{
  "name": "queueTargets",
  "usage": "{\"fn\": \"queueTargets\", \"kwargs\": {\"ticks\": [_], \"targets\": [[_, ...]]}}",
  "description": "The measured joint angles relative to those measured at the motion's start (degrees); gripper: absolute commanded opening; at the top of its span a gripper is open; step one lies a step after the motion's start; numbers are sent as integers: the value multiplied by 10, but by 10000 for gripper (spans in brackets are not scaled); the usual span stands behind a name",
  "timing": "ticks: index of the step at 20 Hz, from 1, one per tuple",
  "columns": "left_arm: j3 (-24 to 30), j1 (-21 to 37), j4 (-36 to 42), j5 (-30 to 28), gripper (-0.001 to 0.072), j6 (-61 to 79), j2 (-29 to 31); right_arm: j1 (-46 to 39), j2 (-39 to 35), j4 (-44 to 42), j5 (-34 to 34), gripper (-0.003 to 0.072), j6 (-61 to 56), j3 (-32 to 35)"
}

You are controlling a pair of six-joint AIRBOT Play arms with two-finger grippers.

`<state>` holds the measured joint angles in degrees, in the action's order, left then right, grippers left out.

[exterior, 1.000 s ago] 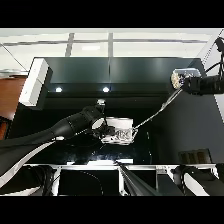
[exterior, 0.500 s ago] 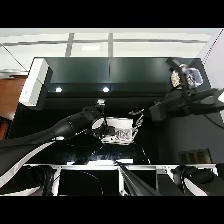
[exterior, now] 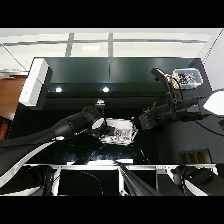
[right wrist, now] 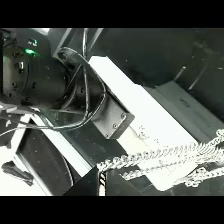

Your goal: Fold the box and place the chain.

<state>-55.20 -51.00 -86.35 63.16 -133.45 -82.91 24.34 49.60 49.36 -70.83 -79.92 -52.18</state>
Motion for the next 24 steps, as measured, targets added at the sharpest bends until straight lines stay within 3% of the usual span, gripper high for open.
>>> {"fn": "queueTargets", "kwargs": {"ticks": [7,11,20,21,22,23,24], "targets": [[0,0,0,5,31,0,0,-39,0,45,-42,26,-13,1],[0,0,0,5,31,0,0,-45,0,10,-78,26,5,6],[0,0,0,5,31,-1,0,6,15,-54,-4,29,22,13],[0,0,0,5,32,0,0,9,17,-54,1,77,22,14],[0,0,0,5,32,-1,0,12,18,-52,4,398,18,16],[0,0,0,5,32,-1,0,12,19,-48,5,479,14,17],[0,0,0,5,31,-1,0,10,20,-44,6,479,11,18]]}}
